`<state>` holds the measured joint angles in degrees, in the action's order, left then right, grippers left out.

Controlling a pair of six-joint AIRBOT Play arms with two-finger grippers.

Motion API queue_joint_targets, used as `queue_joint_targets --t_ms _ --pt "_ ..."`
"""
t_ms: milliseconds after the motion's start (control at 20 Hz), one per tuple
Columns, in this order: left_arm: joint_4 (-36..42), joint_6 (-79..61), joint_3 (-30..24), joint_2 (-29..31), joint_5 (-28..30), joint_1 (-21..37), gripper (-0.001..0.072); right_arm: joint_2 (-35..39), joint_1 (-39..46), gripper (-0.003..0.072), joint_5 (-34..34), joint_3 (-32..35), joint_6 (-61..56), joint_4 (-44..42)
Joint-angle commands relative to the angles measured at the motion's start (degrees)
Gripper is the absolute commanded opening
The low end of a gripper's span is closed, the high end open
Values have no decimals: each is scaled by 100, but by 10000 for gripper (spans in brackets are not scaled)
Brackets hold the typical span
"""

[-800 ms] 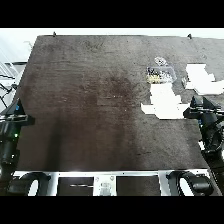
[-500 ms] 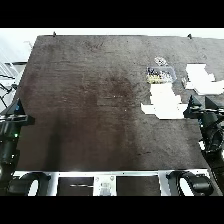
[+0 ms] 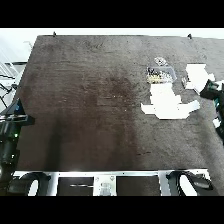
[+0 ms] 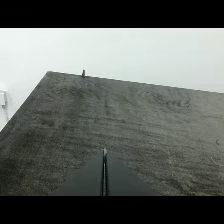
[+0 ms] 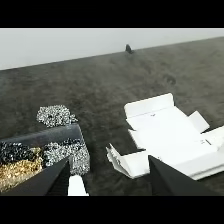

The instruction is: Fold the box and place the chain.

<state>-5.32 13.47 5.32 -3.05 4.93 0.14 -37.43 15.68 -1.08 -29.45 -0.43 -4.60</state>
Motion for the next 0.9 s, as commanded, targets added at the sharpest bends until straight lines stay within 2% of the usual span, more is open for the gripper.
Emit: queue_joint_targets --t_ms 0,100,200,450,600,700,850 --pt "0 0 -2 0 2 2 21 -1547 1338 542 2210 -868 -953 466" --pt "0 2 -2 0 2 2 21 -2347 2159 521 3823 -1530 -2782 2474" --pt "0 0 -2 0 2 2 20 -3049 2739 540 5077 -2369 -3829 3950" --pt "0 0 -2 0 2 2 20 -4496 3296 548 6981 -4489 -4677 5556" --pt "0 0 -2 0 2 2 21 -5552 3246 548 8030 -5578 -4763 5799" --pt "0 2 -2 0 0 2 21 -6140 3139 548 8402 -6100 -4765 5947" --pt "0 0 -2 0 0 2 20 -6743 2949 548 8540 -6546 -4782 6017"
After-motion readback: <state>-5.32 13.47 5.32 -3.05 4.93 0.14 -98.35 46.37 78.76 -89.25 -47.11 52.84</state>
